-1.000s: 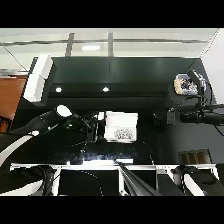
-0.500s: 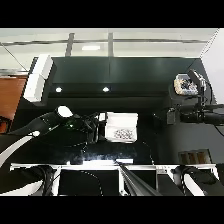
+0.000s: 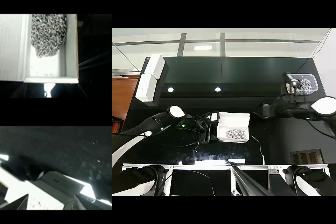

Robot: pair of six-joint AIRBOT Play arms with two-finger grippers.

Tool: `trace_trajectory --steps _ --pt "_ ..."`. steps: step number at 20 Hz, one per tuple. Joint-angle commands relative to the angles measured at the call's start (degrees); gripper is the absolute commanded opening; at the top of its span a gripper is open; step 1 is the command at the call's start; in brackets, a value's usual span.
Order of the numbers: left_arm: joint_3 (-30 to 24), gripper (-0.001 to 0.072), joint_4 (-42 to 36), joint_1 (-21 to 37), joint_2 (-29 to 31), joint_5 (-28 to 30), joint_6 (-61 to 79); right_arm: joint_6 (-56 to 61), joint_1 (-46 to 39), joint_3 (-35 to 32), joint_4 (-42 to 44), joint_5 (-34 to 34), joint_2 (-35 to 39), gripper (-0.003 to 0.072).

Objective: Fold the box and place the chain.

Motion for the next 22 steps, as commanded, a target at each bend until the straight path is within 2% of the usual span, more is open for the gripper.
trace_trajectory --steps 1,4,9,12,14,18,22 --pt "0.04 0.0486 0.02 -0.02 -0.02 0.04 0.04 -2.56 5.75 -0.07 0.37 -8.83 -6.03 0.0664" --pt "0.04 0.0486 0.02 -0.02 -0.02 0.04 0.04 -12.55 8.41 0.11 0.2 -7.17 -6.23 0.0663" --pt "0.04 0.0486 0.02 -0.02 -0.02 0.04 0.04 -38.47 8.98 3.63 -0.02 9.6 -6.19 0.0662" --pt "0.04 0.0486 0.02 -0.02 -0.02 0.04 0.04 -43.93 9.46 3.78 -2.4 15.74 -6.21 0.0662" --pt "0.04 0.0486 0.02 -0.02 -0.02 0.04 0.04 -43.95 11.06 3.34 -5.35 14.8 -6.23 0.0662" --pt "0.04 0.0486 0.02 -0.02 -0.02 0.04 0.04 -46.36 15.43 1.73 -5.49 10.47 -6.23 0.0662" --pt "0.04 0.0486 0.02 -0.02 -0.02 0.04 0.04 -47.76 16.59 1.73 -6.56 9.09 -6.23 0.0661"
